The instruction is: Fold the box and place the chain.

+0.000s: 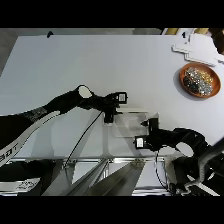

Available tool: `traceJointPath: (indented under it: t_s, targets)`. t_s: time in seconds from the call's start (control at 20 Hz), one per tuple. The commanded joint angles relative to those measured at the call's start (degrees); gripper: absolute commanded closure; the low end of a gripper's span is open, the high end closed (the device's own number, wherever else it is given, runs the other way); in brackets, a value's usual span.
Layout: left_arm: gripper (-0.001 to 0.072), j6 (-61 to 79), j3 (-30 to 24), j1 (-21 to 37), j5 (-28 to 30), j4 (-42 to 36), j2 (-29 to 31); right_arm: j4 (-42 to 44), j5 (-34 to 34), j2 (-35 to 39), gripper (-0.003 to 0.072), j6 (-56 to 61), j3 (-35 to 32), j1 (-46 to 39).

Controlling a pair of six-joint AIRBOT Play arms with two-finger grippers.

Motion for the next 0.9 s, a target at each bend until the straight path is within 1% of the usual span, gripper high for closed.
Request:
traceJointPath:
  t_s: [0.0, 0.3, 0.5, 0.7, 0.85]
  targets:
    - [0.0700, 0.0, 0.0, 0.0, 0.0, 0.0, 0.0, -0.8, -4.7, 0.0, 0.0002, 2.1, -0.2, 0.5]
    - [0.0700, 0.0, 0.0, 0.0, 0.0, 0.0, 0.0, -0.8, -3.2, 0.0, 0.0003, 2.1, 1.4, 0.2]
    - [0.0700, 0.0, 0.0, 0.0, 0.0, 0.0, 0.0, -0.6, 6.2, 0.6, 0.0014, 2.1, 4.5, -5.5]
    - [0.0700, 0.0, 0.0, 0.0, 0.0, 0.0, 0.0, 2.3, 6.7, 0.6, 0.0012, 1.4, 5.7, -9.4]
    - [0.0700, 0.0, 0.0, 0.0, 0.0, 0.0, 0.0, 8.7, 6.1, 0.3, 0.0012, -4.0, 5.7, -12.7]
